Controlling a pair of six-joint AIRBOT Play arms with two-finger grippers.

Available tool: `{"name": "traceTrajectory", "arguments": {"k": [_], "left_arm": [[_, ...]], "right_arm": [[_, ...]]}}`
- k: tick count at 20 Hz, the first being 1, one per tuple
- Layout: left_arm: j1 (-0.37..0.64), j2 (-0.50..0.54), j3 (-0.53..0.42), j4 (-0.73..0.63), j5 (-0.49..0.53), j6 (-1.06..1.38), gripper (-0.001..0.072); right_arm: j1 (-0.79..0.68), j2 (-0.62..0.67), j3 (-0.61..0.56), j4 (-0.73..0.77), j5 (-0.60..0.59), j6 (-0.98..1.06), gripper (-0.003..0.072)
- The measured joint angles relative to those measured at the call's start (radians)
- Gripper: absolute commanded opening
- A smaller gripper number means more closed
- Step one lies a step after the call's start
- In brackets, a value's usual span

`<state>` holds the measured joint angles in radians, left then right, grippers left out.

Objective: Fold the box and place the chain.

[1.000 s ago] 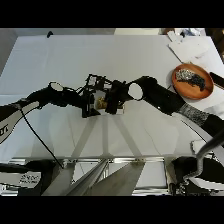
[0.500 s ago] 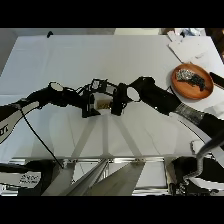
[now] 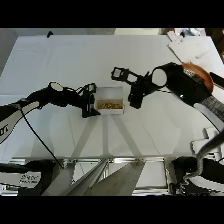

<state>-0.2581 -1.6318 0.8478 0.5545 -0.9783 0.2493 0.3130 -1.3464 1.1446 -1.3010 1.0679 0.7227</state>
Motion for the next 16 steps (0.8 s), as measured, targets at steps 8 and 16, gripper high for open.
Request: {"name": "traceTrajectory", "arguments": {"k": [8,16], "left_arm": [[0.000,0.000,0.000,0.000,0.000,0.000,0.0153],[0.000,0.000,0.000,0.000,0.000,0.000,0.0153]], "right_arm": [[-0.145,-0.087,-0.098,0.217,-0.049,-0.451,0.0340],[-0.142,-0.246,-0.116,0.499,-0.117,-0.745,0.0280]]}}
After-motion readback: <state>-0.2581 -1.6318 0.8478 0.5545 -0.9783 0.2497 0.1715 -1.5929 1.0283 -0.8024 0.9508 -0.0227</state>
